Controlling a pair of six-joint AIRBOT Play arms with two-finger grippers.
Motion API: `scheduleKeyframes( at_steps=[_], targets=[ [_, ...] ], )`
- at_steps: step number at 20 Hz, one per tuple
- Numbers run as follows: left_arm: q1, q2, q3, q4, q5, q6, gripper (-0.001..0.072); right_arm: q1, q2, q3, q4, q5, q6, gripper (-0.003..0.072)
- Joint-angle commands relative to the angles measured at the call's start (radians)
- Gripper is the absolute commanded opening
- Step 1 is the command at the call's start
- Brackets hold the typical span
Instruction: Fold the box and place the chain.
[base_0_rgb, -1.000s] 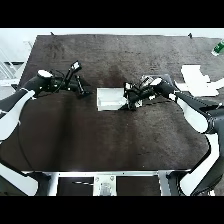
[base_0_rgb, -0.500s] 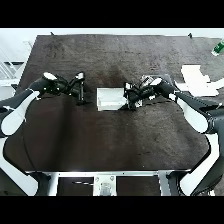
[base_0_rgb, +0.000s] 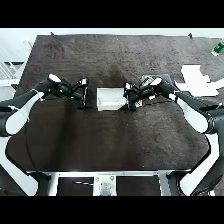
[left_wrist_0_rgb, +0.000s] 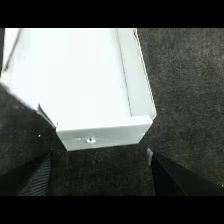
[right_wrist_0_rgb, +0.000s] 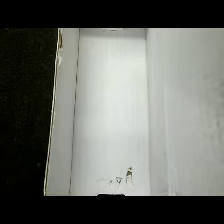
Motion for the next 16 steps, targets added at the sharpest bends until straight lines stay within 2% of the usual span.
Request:
scheduleKeyframes(
  at_steps=[1,9,16],
  targets=[
    [-0.001,-0.001,0.001,-0.01,0.013,0.003,0.0716,0.001,0.0,0.0,0.0,0.0,0.0,0.0574],
    [-0.001,-0.004,0.001,-0.021,0.091,0.004,0.0716,0.001,0.0,0.0,0.0,0.0,0.0,0.0573],
    [-0.01,-0.025,0.001,-0.042,0.029,0.026,0.0715,0.001,0.0,0.0,0.0,0.0,0.0,0.0573]
  ],
)
